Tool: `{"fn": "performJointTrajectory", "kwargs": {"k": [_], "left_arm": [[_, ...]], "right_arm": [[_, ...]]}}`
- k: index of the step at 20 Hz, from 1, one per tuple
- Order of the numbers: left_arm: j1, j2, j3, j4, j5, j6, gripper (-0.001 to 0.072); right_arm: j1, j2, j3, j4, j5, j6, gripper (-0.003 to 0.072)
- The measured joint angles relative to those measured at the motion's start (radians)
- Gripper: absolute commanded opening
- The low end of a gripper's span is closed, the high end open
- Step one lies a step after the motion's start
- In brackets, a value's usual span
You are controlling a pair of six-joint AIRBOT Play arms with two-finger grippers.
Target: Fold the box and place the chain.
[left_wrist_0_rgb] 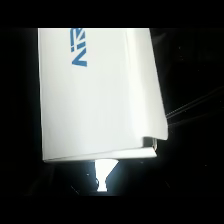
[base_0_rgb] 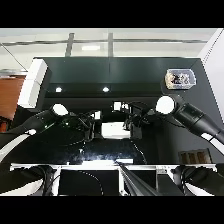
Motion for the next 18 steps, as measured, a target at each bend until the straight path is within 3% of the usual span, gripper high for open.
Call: {"fn": "performJointTrajectory", "kwargs": {"k": [18], "left_arm": [[0.0,0.0,0.0,0.0,-0.003,0.0,0.0513]], "right_arm": [[0.0,0.002,0.0,-0.003,-0.014,0.01,0.0135]]}}
